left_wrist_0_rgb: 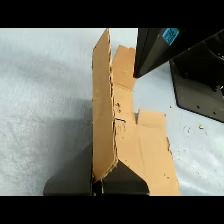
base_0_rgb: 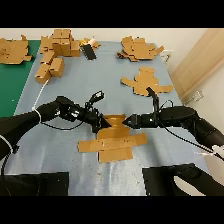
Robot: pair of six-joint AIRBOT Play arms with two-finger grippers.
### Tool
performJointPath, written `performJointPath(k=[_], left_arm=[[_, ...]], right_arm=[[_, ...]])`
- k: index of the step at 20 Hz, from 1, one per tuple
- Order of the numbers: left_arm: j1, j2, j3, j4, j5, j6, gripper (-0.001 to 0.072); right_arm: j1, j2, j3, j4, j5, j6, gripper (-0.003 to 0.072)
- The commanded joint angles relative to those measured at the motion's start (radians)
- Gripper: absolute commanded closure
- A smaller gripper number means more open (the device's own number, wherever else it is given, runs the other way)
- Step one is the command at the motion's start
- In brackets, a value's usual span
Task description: Fold the box.
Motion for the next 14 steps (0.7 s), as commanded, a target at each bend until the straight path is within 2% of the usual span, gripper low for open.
performJointPath(k=[1,4,8,11,14], left_arm=[[0.000,0.001,-0.023,0.006,0.001,-0.006,0.0699],[0.000,0.033,-0.021,-0.038,0.007,0.033,0.0699],[-0.022,0.119,-0.022,-0.120,0.095,0.183,0.0699],[-0.058,0.118,-0.056,-0.119,0.180,0.222,0.0699],[-0.063,0.119,-0.089,-0.115,0.188,0.216,0.0699]], right_arm=[[0.001,0.001,0.001,0.000,0.000,0.000,0.0684],[0.001,0.001,0.001,0.000,0.000,0.000,0.0684],[0.001,0.001,0.001,0.000,0.006,0.000,0.0684],[0.001,0.001,0.001,0.001,0.016,0.000,0.0684],[0.001,0.001,0.001,0.001,0.016,0.000,0.0684]])
